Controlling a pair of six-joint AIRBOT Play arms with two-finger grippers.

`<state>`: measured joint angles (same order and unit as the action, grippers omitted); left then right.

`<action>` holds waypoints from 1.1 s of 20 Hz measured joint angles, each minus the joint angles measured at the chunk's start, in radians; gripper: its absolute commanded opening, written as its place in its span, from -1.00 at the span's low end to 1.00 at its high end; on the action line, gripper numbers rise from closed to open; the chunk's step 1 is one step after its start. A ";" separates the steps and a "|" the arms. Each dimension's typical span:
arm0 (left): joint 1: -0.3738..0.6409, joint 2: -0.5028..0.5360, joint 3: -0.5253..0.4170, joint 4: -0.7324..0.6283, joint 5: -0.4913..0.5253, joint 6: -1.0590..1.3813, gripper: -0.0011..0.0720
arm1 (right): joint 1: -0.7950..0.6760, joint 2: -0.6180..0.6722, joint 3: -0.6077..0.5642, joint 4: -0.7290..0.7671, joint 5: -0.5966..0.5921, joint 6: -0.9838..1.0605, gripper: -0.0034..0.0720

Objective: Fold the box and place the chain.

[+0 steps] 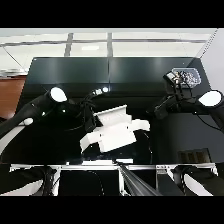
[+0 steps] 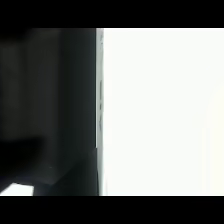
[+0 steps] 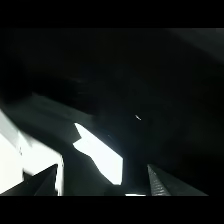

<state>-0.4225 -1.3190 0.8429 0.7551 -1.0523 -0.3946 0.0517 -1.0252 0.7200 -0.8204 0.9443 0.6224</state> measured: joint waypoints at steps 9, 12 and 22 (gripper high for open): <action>-0.047 -0.103 0.040 0.019 0.190 0.314 -0.90 | 0.047 0.000 -0.023 -0.053 -0.013 -0.232 0.72; -0.048 -0.124 0.051 0.024 0.203 0.331 -0.90 | 0.108 -0.006 -0.026 -0.048 -0.013 -0.265 0.99; -0.050 -0.136 0.058 0.026 0.204 0.342 -0.90 | 0.278 -0.068 -0.069 -0.145 -0.057 -0.433 0.97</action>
<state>-0.4725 -1.4548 0.9009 0.7815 -0.8482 -0.0525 0.3302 -1.0935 0.6514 -0.9653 0.8871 0.1894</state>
